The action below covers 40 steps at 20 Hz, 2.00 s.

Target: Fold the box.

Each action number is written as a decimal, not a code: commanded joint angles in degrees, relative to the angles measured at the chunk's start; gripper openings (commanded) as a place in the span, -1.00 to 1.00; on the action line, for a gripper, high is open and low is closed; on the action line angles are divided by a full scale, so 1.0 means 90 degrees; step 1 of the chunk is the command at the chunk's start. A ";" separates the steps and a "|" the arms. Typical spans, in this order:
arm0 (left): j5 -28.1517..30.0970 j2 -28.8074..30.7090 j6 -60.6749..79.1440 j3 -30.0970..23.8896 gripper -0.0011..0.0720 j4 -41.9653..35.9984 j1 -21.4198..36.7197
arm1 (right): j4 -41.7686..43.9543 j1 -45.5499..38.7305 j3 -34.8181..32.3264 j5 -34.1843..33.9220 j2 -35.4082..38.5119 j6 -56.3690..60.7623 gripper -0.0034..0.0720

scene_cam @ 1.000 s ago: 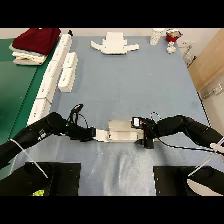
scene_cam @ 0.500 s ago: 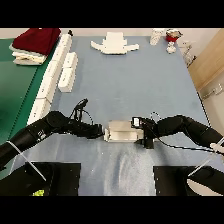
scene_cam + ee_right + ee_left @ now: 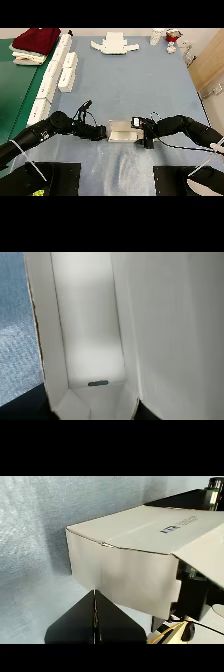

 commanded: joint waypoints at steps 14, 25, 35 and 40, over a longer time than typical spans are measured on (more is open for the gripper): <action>-0.0653 -0.0017 -0.0022 0.0199 0.47 -0.0136 0.0600 | 0.0002 0.0000 0.0005 0.0000 0.0007 0.0000 0.50; -0.0177 -0.0345 0.0053 0.0192 0.47 -0.0248 -0.0095 | 0.0002 0.0000 0.0005 0.0002 0.0007 0.0000 0.50; 0.0172 -0.0355 -0.3111 0.1100 0.27 0.2941 -0.0974 | 0.0002 0.0000 0.0005 0.0002 0.0007 0.0000 0.50; -0.0381 -0.1001 -0.4692 0.1877 0.27 0.4262 -0.1838 | 0.0002 0.0000 0.0005 0.0002 0.0007 0.0000 0.50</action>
